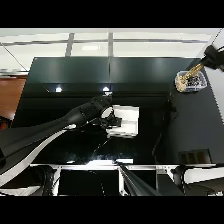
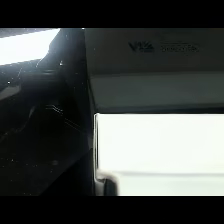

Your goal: Fold the box and place the chain.

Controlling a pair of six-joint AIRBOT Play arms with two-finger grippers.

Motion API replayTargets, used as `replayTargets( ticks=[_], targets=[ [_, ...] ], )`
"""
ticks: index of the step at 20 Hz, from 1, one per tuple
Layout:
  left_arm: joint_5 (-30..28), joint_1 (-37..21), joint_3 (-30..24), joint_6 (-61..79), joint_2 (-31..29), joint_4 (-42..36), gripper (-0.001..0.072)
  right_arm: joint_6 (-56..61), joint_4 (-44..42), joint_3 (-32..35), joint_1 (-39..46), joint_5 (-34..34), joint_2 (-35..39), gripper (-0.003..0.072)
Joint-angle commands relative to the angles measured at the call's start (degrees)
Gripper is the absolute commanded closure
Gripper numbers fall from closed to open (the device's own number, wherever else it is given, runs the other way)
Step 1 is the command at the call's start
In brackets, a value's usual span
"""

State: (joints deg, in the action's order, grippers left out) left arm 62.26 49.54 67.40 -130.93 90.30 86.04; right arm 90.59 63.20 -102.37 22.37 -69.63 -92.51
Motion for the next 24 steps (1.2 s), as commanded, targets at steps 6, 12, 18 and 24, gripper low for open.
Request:
replayTargets(
  ticks=[6,12,18,24],
  targets=[
    [-0.07,0.00,0.00,0.04,0.00,0.00,0.0679,-7.54,-3.56,0.09,-0.17,-1.53,20.87,0.0668],
    [-0.09,0.00,0.00,0.02,0.00,0.02,0.0679,-11.34,-11.10,5.03,-1.90,-6.91,34.58,0.0673],
    [-0.13,0.00,0.00,0.02,0.00,0.00,0.0679,-14.82,-28.74,11.19,-1.95,-11.65,42.58,0.0673],
    [-0.24,0.00,0.00,0.04,0.00,0.00,0.0679,-16.92,-44.50,11.80,-1.97,-11.52,42.86,0.0671]
  ],
)
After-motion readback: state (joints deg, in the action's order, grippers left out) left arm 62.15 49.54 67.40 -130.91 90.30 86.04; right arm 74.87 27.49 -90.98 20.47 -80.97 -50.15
